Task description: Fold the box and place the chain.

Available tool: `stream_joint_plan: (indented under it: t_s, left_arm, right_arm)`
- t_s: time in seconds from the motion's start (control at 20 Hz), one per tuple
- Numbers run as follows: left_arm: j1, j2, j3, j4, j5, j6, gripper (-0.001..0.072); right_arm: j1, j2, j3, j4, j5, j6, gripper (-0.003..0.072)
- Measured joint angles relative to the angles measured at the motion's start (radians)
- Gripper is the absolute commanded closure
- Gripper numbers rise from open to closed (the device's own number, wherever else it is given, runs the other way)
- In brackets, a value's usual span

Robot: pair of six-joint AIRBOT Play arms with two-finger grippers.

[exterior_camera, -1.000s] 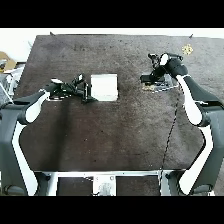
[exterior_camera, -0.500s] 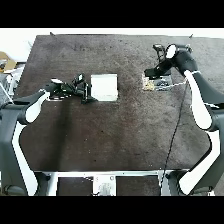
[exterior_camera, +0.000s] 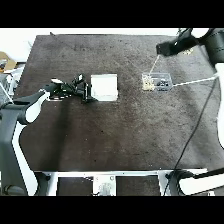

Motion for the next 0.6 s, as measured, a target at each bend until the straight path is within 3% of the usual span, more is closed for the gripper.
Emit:
stream_joint_plan:
  t_s: [0.3, 0.6]
  left_arm:
    - [0.000, 0.000, 0.000, 0.000, 0.000, 0.000, 0.0428]
    - [0.000, 0.000, 0.000, 0.000, 0.000, 0.000, 0.0428]
  right_arm:
    - [0.154, 0.245, 0.000, -0.097, -0.392, -0.014, 0.0685]
    - [0.315, 0.314, -0.009, -0.121, -0.754, -0.087, 0.0685]
